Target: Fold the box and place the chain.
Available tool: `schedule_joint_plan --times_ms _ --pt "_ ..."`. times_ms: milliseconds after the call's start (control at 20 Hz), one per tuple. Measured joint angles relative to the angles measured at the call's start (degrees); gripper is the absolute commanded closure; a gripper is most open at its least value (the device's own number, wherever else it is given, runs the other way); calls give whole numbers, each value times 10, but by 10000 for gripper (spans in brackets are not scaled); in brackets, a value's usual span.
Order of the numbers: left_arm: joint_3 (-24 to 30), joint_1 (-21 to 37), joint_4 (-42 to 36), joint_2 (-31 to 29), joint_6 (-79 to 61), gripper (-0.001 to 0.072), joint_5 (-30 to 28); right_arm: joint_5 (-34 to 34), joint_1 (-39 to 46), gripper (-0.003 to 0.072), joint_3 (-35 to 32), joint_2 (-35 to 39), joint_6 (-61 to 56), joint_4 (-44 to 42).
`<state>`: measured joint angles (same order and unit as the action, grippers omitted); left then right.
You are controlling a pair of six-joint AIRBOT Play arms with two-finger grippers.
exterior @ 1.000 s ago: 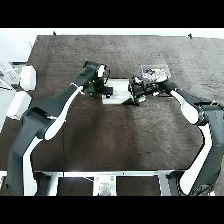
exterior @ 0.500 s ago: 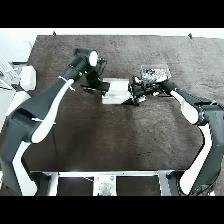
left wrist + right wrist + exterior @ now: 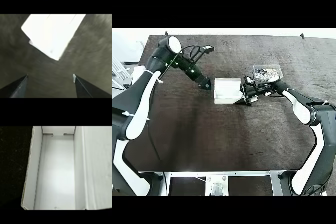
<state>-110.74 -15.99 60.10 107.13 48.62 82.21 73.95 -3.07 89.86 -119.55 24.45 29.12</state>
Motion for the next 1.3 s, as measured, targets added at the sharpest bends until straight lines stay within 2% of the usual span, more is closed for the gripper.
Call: schedule_joint_plan --times_ms 100,150,400,600,900,1300 --pt "32 11 -5 0 -109 79 -28 0 0 105 0 0 0 0" --pt "48 15 -17 0 -165 -11 -38 0 0 104 0 0 0 0" --pt "141 56 -173 15 -457 -9 -65 0 0 105 0 0 0 0" --pt "169 69 -245 44 -586 -9 -78 0 0 105 0 0 0 0" --pt "179 72 -304 80 -666 -10 -102 0 0 105 0 0 0 0" --pt "180 72 -333 88 -684 -11 -139 0 0 105 0 0 0 0"
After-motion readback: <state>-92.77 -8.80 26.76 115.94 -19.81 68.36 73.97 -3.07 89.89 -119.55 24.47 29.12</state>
